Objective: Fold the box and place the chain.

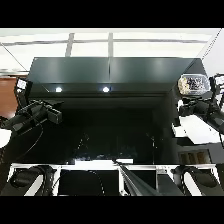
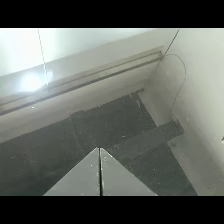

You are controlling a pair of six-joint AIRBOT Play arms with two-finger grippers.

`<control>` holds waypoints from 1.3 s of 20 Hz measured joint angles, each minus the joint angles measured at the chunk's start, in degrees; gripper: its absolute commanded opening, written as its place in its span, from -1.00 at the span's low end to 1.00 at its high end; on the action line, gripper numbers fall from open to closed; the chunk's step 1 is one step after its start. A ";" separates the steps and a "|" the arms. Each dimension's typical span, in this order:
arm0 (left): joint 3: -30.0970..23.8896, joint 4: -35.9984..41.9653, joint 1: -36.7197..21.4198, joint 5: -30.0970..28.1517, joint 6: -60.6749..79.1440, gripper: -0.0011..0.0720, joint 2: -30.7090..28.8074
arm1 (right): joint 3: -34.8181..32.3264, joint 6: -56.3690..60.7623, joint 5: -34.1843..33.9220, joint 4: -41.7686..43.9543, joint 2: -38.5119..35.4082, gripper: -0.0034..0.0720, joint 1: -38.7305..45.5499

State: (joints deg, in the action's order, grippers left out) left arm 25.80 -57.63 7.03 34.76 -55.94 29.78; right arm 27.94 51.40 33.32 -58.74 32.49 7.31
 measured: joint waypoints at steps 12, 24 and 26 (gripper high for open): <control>0.00 5.11 0.00 -5.81 0.00 -0.89 1.09 | 0.00 0.00 -9.44 14.71 0.46 -0.87 -0.02; 3.21 15.34 2.82 -11.04 5.64 0.99 11.93 | 16.02 13.62 -4.46 2.97 17.44 1.00 10.21; 3.93 13.53 3.02 -6.56 6.47 0.98 12.26 | 21.62 20.57 2.45 -8.33 21.92 1.00 18.23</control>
